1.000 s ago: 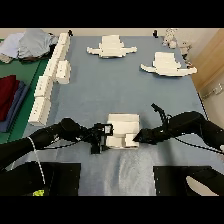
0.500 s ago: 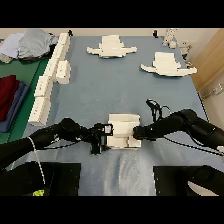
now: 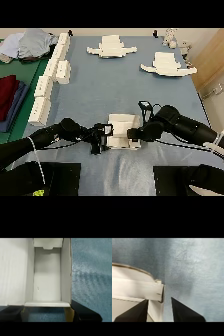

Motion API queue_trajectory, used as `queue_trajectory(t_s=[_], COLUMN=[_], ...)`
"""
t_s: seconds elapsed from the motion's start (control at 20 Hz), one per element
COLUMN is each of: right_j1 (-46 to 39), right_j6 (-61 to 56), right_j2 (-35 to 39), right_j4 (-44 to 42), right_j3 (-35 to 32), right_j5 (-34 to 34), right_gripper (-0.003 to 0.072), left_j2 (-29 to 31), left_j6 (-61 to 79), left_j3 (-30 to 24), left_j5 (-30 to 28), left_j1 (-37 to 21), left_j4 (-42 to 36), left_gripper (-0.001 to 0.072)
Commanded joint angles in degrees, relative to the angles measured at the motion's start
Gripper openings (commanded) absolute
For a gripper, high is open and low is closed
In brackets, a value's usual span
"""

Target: Fold the box.

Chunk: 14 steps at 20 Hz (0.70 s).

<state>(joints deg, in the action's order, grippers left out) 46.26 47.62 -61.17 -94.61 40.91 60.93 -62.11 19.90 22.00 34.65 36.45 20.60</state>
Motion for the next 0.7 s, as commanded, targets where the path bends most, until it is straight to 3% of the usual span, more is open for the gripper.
queue_trajectory(t_s=[0.0, 0.4, 0.6, 0.65], right_j1=[3.0, 7.4, 7.4, 7.5], right_j6=[-5.7, -13.5, -13.5, -13.5], right_j2=[-3.4, -7.4, -7.6, -7.6], right_j4=[2.0, 7.7, 9.0, 9.4], right_j3=[2.6, 2.7, 2.7, 2.7], right_j5=[2.3, 4.0, 3.1, 2.7], right_gripper=[0.0417, 0.0396, 0.0004, 0.0003], left_j2=[0.0, 0.0, 0.0, 0.0], left_j6=[0.0, 0.0, 0.0, 0.0], left_j3=[0.0, 0.0, 0.0, 0.0], left_j5=[0.0, 0.0, -0.1, -0.1], left_j1=[0.0, 0.0, 0.0, 0.0], left_j4=[0.0, 0.0, 0.0, 0.0], left_gripper=[0.0451, 0.0451, 0.0451, 0.0451])
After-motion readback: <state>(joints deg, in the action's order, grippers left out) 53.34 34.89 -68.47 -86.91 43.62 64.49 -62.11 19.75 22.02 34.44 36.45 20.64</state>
